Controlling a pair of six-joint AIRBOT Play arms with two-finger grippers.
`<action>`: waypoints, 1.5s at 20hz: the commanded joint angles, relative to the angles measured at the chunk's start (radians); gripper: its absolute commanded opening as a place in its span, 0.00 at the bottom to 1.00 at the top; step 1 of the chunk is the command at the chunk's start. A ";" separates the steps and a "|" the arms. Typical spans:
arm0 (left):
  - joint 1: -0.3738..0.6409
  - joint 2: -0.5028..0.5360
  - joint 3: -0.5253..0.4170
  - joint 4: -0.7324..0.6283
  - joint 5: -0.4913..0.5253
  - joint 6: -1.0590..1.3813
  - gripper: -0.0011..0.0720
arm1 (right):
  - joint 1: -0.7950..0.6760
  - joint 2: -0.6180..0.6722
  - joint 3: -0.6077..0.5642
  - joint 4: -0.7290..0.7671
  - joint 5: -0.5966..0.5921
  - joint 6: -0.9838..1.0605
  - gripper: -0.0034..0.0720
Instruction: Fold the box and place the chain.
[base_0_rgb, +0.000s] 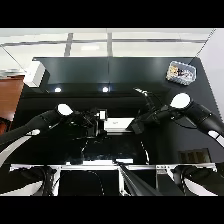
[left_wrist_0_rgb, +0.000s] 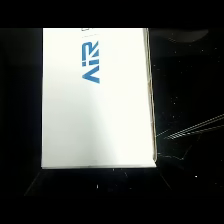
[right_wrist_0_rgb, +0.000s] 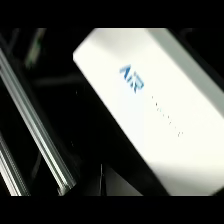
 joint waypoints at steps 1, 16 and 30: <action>0.000 -0.001 0.001 0.000 0.001 0.001 0.55 | -0.003 -0.014 -0.045 0.157 -0.143 0.024 0.07; 0.000 -0.001 0.001 -0.001 0.001 0.000 0.57 | -0.005 -0.128 -0.042 -0.026 -0.155 0.098 0.07; -0.018 0.178 0.115 0.173 -0.147 -0.377 0.99 | -0.518 0.253 0.097 -0.273 0.295 0.144 0.07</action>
